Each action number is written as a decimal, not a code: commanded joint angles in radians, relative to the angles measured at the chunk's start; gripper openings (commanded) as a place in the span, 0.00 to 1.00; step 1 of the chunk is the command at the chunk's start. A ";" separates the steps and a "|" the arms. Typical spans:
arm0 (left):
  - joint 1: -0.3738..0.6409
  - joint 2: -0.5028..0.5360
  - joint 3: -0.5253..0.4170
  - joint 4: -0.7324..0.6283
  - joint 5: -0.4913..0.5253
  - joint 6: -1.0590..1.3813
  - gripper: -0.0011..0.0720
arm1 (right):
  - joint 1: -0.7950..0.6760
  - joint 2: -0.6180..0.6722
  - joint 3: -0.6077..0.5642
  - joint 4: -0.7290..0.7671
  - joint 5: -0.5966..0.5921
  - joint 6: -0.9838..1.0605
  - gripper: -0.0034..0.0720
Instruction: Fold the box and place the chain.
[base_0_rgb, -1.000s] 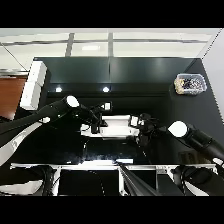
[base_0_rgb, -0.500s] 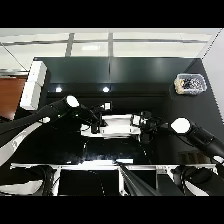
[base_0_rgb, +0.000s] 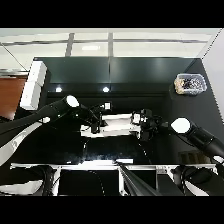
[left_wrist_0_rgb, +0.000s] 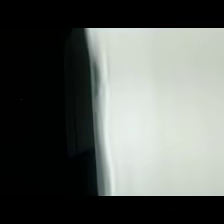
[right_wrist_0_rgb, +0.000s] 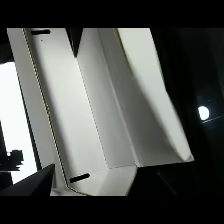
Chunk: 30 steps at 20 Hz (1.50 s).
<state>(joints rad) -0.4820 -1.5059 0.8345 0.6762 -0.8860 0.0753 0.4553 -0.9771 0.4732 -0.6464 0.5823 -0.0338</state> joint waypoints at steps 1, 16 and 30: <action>0.000 0.000 -0.001 0.000 -0.005 0.000 0.06 | 0.000 0.000 0.000 -0.001 0.000 0.000 0.99; 0.000 0.000 -0.001 0.000 -0.008 0.000 0.06 | 0.002 -0.100 0.000 0.113 0.151 -0.162 0.98; 0.000 0.000 -0.001 0.000 -0.008 0.000 0.06 | 0.002 -0.185 0.000 0.089 0.129 -0.203 0.94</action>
<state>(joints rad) -0.4828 -1.5059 0.8341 0.6754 -0.8936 0.0750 0.4564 -1.1591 0.4732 -0.5499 0.7151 -0.2348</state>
